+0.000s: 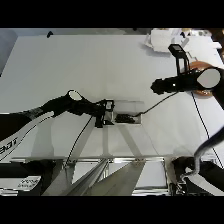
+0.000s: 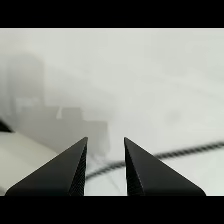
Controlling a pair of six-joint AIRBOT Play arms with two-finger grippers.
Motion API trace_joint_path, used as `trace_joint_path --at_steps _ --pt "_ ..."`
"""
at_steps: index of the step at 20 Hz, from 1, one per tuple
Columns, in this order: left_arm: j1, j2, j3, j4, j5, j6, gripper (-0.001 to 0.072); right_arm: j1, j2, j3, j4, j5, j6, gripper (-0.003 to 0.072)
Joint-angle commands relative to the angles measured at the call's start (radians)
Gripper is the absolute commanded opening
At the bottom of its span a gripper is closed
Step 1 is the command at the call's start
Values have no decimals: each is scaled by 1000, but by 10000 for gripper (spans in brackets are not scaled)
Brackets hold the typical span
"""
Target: Fold the box and place the chain.
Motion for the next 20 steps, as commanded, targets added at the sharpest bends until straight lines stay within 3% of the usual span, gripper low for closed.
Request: trace_joint_path --at_steps 1,2,3,5,7,16,20 --pt "0 0 0 0 0 0 207 -116 -109 1 -122 82 15 335" --pt "0 0 0 0 0 0 207 -121 -154 1 -129 86 15 489" --pt "0 0 0 0 0 0 207 -122 -199 1 -129 87 15 544" --pt "0 0 0 0 0 0 207 -122 -268 1 -136 92 45 512" --pt "0 0 0 0 0 0 207 -122 -312 1 -177 91 69 412" --pt "0 0 0 0 0 0 207 -122 -372 0 -229 26 118 386" --pt "0 0 0 0 0 0 207 -122 -385 0 -228 8 117 310"
